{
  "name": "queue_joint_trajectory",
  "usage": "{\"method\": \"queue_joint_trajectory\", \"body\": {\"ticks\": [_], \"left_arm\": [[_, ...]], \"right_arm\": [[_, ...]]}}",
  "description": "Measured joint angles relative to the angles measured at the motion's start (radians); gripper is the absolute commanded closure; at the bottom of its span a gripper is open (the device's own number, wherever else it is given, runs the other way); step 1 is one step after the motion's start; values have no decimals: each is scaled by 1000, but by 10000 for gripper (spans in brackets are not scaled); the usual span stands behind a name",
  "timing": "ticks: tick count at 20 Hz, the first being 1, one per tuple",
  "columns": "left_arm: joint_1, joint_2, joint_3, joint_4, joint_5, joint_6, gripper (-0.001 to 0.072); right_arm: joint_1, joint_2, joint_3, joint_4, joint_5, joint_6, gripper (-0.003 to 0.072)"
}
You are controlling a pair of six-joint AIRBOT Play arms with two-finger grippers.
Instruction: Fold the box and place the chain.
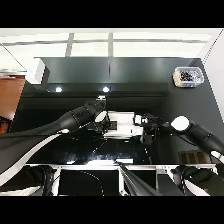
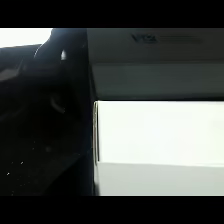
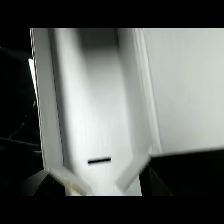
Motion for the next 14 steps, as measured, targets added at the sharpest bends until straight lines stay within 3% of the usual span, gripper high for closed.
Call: {"method": "queue_joint_trajectory", "body": {"ticks": [6,7,9,11,12,14], "left_arm": [[-1,0,0,23,-14,1,683],[-1,0,0,25,-14,1,683],[-1,0,0,26,-15,2,683],[-1,0,0,28,-15,2,682],[-1,0,0,29,-15,4,682],[-1,0,0,31,-16,4,682]], "right_arm": [[-38,35,0,-84,72,-16,-8],[-32,25,0,-79,65,-33,120],[-10,1,0,-41,43,-79,158],[17,-21,0,10,11,-124,445],[30,-28,0,30,-5,-137,496],[49,-37,0,58,-31,-151,497]]}}
